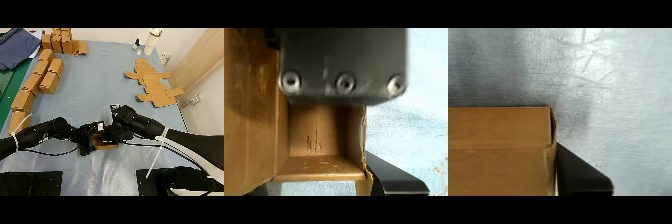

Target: Fold the box.

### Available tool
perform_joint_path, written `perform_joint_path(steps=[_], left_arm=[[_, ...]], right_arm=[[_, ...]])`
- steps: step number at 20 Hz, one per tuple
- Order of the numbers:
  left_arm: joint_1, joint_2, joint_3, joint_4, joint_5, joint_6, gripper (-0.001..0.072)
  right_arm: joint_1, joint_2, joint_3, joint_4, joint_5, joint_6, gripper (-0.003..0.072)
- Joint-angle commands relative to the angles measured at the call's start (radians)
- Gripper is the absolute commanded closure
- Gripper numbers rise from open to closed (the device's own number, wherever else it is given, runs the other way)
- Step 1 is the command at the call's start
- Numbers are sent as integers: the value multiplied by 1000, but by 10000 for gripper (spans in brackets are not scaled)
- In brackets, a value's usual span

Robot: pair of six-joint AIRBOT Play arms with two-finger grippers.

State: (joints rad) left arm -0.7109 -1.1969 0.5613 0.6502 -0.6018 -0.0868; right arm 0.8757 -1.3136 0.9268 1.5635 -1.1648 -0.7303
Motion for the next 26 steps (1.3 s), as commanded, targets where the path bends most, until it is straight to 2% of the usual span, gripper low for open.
perform_joint_path(steps=[1,3,4,8,10,13,14,15,16,23,24,25,26], left_arm=[[0,0,0,0,0,0,235],[0,0,0,0,0,0,235],[0,0,0,0,0,0,235],[0,0,0,0,0,0,235],[0,0,0,0,0,0,235],[0,0,0,0,0,0,235],[0,0,0,0,0,0,235],[0,0,0,0,0,0,235],[0,0,0,0,0,0,235],[0,0,0,0,0,0,235],[0,0,0,0,0,0,235],[0,0,0,0,0,0,235],[0,0,0,0,0,0,235]], right_arm=[[4,-31,6,-12,-10,25,510],[4,-33,6,-12,-11,24,645],[4,-33,7,-12,-11,24,680],[4,-32,7,-12,-3,14,672],[4,-24,7,-12,-2,15,456],[4,10,7,-12,-6,15,447],[4,25,7,-18,-7,15,411],[3,39,7,-23,-14,15,301],[2,53,7,-31,-30,15,283],[-2,202,6,-92,-129,15,291],[-5,230,6,-108,-137,15,356],[-15,261,6,-123,-139,15,474],[-27,292,3,-136,-139,14,494]])
